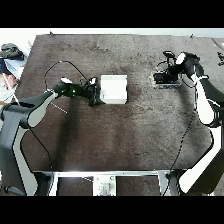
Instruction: Fold the box and place the chain.
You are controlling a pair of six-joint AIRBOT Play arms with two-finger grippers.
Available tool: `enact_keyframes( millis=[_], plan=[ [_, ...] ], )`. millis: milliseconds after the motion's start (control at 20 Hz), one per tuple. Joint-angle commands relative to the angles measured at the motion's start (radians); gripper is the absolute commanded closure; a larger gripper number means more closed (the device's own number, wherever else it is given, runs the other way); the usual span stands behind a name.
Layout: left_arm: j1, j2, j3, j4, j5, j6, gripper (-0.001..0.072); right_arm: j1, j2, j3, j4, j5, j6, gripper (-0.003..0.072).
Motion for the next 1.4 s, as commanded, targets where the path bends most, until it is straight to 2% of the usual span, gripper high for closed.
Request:
enact_keyframes(
  millis=[0, 50, 250, 400, 550, 800, 950, 1200, 1350],
  plan=[
    [0.0, 0.0, 0.0, 0.0, 0.0, 0.0, 0.0504, 0.001, -0.001, 0.001, -0.015, -0.002, -0.002, 0.0567],
    [0.0, 0.0, 0.0, 0.0, 0.0, 0.0, 0.0504, 0.001, -0.001, 0.001, -0.022, -0.002, -0.002, 0.0672],
    [0.0, 0.0, 0.0, 0.0, 0.0, 0.0, 0.0504, 0.001, 0.001, 0.001, -0.026, -0.005, -0.002, 0.0673],
    [0.0, 0.0, 0.0, 0.0, 0.0, 0.0, 0.0504, 0.003, 0.052, 0.002, -0.025, -0.004, -0.002, 0.0673],
    [0.0, 0.0, 0.0, 0.0, 0.0, 0.0, 0.0504, 0.006, 0.17, 0.002, -0.024, 0.014, -0.002, 0.0674],
    [0.0, 0.0, 0.0, 0.0, 0.0, 0.0, 0.0504, 0.034, 0.437, 0.002, -0.025, 0.026, -0.036, 0.0674],
    [0.0, 0.0, 0.0, 0.0, 0.0, 0.0, 0.0504, 0.074, 0.609, 0.002, -0.025, -0.051, -0.052, 0.0674],
    [0.0, 0.0, 0.0, 0.0, 0.0, 0.0, 0.0504, 0.172, 0.827, 0.002, -0.025, -0.333, -0.082, 0.0674],
    [0.0, 0.0, 0.0, 0.0, 0.0, 0.0, 0.0504, 0.239, 0.87, 0.002, -0.025, -0.352, -0.082, 0.0675]
  ],
)
